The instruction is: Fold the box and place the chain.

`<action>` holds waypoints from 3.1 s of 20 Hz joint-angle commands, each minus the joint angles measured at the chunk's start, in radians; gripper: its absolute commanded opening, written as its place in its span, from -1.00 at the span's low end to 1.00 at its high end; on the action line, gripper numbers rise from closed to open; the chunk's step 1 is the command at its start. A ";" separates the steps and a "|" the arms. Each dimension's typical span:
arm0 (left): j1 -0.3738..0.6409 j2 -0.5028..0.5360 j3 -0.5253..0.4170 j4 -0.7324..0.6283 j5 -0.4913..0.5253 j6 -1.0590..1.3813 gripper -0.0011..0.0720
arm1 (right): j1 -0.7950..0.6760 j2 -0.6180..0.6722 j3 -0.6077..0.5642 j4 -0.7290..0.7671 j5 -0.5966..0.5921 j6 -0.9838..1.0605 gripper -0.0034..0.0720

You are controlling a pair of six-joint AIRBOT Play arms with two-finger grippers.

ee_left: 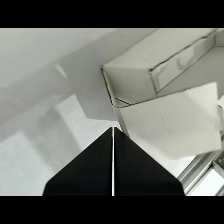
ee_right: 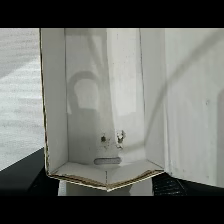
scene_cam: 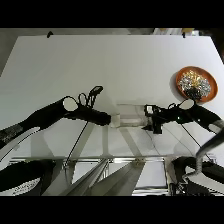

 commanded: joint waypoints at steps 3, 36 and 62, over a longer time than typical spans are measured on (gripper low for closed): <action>-0.006 0.040 0.010 -0.020 0.005 0.002 -0.71 | 0.000 0.001 0.001 0.000 0.000 0.000 -0.12; -0.165 -0.065 0.183 0.318 0.010 -0.423 -0.22 | 0.000 0.001 0.001 0.000 0.000 0.000 -0.12; -0.217 -0.152 0.429 0.570 -0.250 -0.699 -0.22 | 0.000 0.001 0.001 0.000 0.000 0.000 -0.12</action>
